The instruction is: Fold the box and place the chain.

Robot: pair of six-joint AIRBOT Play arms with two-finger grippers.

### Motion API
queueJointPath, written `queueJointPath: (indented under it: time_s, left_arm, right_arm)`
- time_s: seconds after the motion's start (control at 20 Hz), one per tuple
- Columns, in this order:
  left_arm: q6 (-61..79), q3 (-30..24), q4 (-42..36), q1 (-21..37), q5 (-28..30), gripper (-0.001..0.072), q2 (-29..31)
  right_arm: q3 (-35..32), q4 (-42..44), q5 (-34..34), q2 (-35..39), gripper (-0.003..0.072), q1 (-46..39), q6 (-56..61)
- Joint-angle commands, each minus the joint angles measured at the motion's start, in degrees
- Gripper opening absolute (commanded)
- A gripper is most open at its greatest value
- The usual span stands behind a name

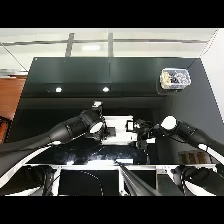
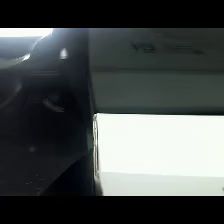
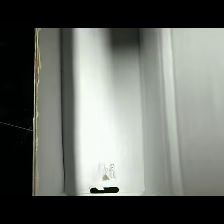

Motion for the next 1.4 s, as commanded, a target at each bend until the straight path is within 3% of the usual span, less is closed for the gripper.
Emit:
queueJointPath:
  time_s: [0.0,0.3,0.7,1.0,1.05,1.1,1.2,1.25,1.3,1.35]
  left_arm:
    - [1.25,0.04,1.36,0.26,-1.77,0.0025,0.00]
    - [3.48,0.22,4.61,1.14,-2.82,0.0026,0.00]
    - [3.48,0.22,4.92,1.03,-0.35,0.0027,-0.02]
    - [3.48,0.20,4.94,1.03,-0.37,0.0027,-0.02]
    - [3.48,0.20,4.92,1.03,-0.35,0.0027,-0.02]
    - [3.45,0.20,4.90,1.03,-0.35,0.0027,-0.02]
    - [3.45,0.20,4.87,1.03,-0.39,0.0027,-0.02]
    - [3.45,0.20,4.87,1.03,-0.44,0.0027,-0.02]
    - [3.45,0.20,4.87,1.03,-0.44,0.0027,-0.02]
    - [3.45,0.20,4.87,1.03,-0.42,0.0027,-0.02]
  right_arm:
    - [0.07,-0.63,3.45,1.49,0.0638,0.04,1.73]
    - [0.07,-6.34,5.38,10.62,0.0637,-0.11,6.95]
    - [0.02,-5.68,-1.14,10.34,0.0636,0.20,4.83]
    - [0.02,-3.98,-0.94,7.78,0.0625,0.20,4.46]
    - [0.02,-3.02,-0.92,7.69,0.0598,0.20,3.58]
    - [0.02,-1.62,-0.90,7.67,0.0433,0.22,3.34]
    - [0.02,-1.03,-1.16,7.65,0.0413,1.11,3.32]
    - [0.02,-1.01,-1.70,7.56,0.0345,1.77,3.32]
    - [0.02,-1.03,-1.84,7.45,0.0134,2.43,3.32]
    - [0.02,-1.01,-1.81,7.15,0.0129,3.23,3.34]
